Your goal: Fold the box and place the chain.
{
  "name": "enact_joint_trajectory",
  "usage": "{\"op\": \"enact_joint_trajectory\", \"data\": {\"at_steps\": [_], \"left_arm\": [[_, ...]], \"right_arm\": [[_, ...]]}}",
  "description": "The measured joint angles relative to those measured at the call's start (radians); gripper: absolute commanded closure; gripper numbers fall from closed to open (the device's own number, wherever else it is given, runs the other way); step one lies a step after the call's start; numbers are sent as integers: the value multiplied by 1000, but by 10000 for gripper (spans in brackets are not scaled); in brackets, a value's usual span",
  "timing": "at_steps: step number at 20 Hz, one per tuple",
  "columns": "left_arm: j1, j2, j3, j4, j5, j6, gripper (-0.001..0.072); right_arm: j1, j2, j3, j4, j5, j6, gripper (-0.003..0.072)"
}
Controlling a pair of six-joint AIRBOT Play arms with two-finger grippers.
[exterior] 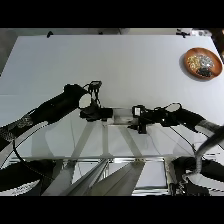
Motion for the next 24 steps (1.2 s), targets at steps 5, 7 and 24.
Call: {"op": "enact_joint_trajectory", "data": {"at_steps": [5,7,24], "left_arm": [[0,0,0,10,10,2,315],[-1,-1,0,10,5,-3,315],[-58,-45,1,53,20,-72,256]], "right_arm": [[0,0,0,0,0,0,283],[0,0,0,0,0,0,283],[0,0,0,0,0,0,283]]}}
